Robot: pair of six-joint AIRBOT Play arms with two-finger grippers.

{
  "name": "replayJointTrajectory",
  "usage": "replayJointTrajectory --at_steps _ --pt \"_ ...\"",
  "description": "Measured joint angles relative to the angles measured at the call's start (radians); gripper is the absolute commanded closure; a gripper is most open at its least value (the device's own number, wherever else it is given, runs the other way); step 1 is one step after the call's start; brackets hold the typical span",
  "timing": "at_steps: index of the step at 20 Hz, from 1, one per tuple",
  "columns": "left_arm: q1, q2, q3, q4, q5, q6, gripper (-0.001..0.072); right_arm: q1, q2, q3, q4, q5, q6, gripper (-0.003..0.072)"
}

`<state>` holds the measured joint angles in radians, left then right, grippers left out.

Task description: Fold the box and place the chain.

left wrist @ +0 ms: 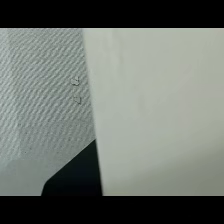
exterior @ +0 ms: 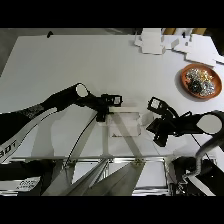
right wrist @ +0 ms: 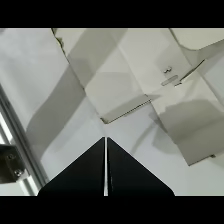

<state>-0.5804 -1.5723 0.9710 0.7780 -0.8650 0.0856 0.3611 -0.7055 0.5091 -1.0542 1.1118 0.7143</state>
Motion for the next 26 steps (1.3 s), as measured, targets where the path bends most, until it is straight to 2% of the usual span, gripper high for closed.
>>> replayJointTrajectory --at_steps 2,3,4,6,7,15,16,17,21,26 --pt "0.0 0.0 0.0 0.0 0.0 0.0 0.0699 0.024 -0.033 -0.02 0.004 -0.026 -0.076 0.0665" --pt "0.0 0.0 0.0 0.0 0.0 0.0 0.0699 0.042 -0.052 -0.026 0.005 -0.038 -0.12 0.061" --pt "0.0 0.0 0.0 0.0 0.0 0.0 0.0699 0.06 -0.069 -0.03 0.006 -0.05 -0.158 0.0534" --pt "0.0 0.0 0.0 0.0 0.0 0.0 0.0699 0.099 -0.103 -0.037 0.006 -0.077 -0.227 0.0309" --pt "0.0 0.0 0.0 0.0 0.0 0.0 0.0699 0.119 -0.115 -0.042 0.002 -0.098 -0.251 0.0226" --pt "0.0 0.0 0.0 0.0 0.0 0.0 0.0699 0.26 -0.135 -0.135 0.004 -0.372 -0.339 0.0197" --pt "0.0 0.0 0.0 -0.001 0.0 0.0 0.0699 0.282 -0.132 -0.151 0.004 -0.407 -0.349 0.0081" --pt "0.0 0.0 0.0 -0.001 0.0 0.0 0.0699 0.303 -0.128 -0.166 0.003 -0.439 -0.357 0.0005" --pt "0.0 0.0 0.0 -0.001 0.0 0.0 0.0699 0.343 -0.121 -0.206 -0.033 -0.57 -0.374 0.0003" --pt "0.0 0.0 0.0 -0.001 0.0 0.0 0.0699 0.338 -0.119 -0.22 -0.062 -0.671 -0.381 0.0009"
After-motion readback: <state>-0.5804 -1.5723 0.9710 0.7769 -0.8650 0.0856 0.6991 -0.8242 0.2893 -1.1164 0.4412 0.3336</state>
